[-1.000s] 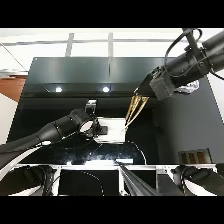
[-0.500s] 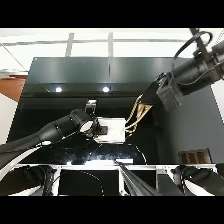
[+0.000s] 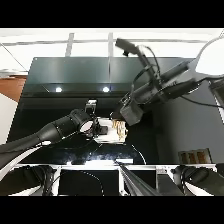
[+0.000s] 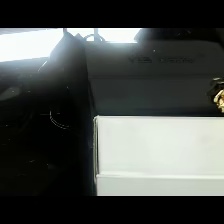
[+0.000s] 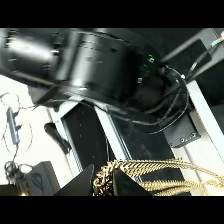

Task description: Fold the box and place the chain.

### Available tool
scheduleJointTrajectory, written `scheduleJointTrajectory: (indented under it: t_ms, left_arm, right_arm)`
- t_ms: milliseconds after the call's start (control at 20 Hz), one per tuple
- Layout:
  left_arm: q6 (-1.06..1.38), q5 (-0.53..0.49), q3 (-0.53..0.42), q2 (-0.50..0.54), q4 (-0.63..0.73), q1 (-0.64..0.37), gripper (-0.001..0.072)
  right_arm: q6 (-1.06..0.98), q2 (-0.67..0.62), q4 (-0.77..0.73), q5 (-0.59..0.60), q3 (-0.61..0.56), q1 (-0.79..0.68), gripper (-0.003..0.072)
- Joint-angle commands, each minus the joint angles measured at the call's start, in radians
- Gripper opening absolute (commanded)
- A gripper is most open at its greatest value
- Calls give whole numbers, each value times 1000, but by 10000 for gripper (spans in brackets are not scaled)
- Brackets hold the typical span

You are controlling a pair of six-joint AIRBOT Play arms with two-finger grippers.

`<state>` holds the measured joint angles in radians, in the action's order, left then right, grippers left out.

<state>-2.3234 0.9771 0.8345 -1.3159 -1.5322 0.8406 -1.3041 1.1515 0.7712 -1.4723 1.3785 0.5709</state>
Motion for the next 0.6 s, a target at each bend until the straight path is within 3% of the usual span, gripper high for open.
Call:
scheduleJointTrajectory:
  t_ms: [0,250,300,450,550]
  left_arm:
    - [0,0,1,0,0,0,31]
    - [0,0,1,0,0,0,31]
    - [0,0,1,0,0,0,31]
    - [0,0,1,0,0,0,31]
    - [0,0,1,0,0,0,31]
  right_arm:
    - [3,7,19,107,-127,15,40]
    - [3,7,15,235,-317,21,52]
    - [3,7,15,255,-347,22,219]
    - [3,6,38,272,-377,21,465]
    - [13,-7,42,225,-374,-30,497]
